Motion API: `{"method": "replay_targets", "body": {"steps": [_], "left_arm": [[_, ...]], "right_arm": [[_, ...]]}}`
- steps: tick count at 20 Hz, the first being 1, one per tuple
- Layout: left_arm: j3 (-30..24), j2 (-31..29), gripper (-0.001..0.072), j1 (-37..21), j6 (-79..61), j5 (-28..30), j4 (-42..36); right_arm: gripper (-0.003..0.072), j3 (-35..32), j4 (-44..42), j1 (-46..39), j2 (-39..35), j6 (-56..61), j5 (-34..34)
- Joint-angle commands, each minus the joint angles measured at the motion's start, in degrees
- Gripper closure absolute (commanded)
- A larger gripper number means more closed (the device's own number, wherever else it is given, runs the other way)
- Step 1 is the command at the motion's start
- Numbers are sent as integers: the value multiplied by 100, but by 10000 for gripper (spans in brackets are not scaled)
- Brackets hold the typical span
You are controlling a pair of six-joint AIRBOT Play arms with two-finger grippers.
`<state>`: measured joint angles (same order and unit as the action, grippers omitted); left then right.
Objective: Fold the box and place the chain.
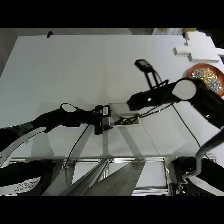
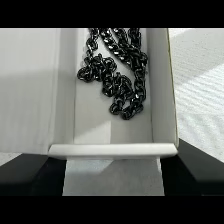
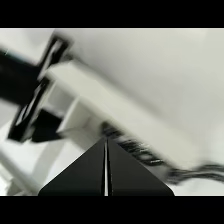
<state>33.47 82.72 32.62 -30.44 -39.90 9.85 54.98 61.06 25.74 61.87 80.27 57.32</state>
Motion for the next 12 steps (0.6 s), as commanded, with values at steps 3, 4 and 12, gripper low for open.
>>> {"method": "replay_targets", "body": {"steps": [3,4,12], "left_arm": [[0,-4,621,-2,0,2,2],[0,-4,621,-2,0,0,2],[0,-4,621,-2,0,0,2]], "right_arm": [[670,264,1392,-1292,111,330,328],[670,234,1762,-1434,214,575,354],[406,-293,2155,-1657,1095,1145,400]]}}
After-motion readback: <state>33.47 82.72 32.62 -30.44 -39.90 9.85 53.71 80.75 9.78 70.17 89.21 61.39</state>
